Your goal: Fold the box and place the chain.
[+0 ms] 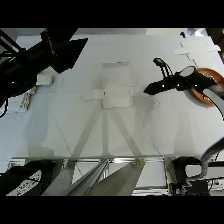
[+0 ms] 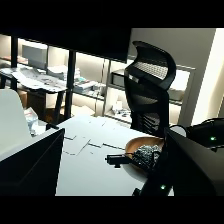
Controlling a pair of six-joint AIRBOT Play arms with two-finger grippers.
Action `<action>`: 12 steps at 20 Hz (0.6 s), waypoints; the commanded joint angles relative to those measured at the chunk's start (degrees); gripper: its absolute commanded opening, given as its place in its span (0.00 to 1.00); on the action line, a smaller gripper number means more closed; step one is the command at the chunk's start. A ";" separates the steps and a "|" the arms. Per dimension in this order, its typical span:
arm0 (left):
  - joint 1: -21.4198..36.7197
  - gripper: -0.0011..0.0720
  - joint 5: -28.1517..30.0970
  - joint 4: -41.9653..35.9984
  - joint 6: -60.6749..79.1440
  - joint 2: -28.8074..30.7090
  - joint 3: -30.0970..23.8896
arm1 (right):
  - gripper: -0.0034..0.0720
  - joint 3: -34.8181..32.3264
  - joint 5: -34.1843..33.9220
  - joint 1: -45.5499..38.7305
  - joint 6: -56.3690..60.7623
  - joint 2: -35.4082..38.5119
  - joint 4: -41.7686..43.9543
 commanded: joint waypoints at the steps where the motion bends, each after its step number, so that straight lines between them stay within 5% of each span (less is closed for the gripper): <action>1: 0.00 0.97 0.02 0.02 0.02 0.00 0.02 | 0.06 0.02 -0.11 0.04 0.02 -0.02 -0.02; 12: 0.04 0.96 -2.58 0.92 -5.33 0.00 0.02 | 0.06 0.02 -0.11 0.04 0.02 -0.02 0.00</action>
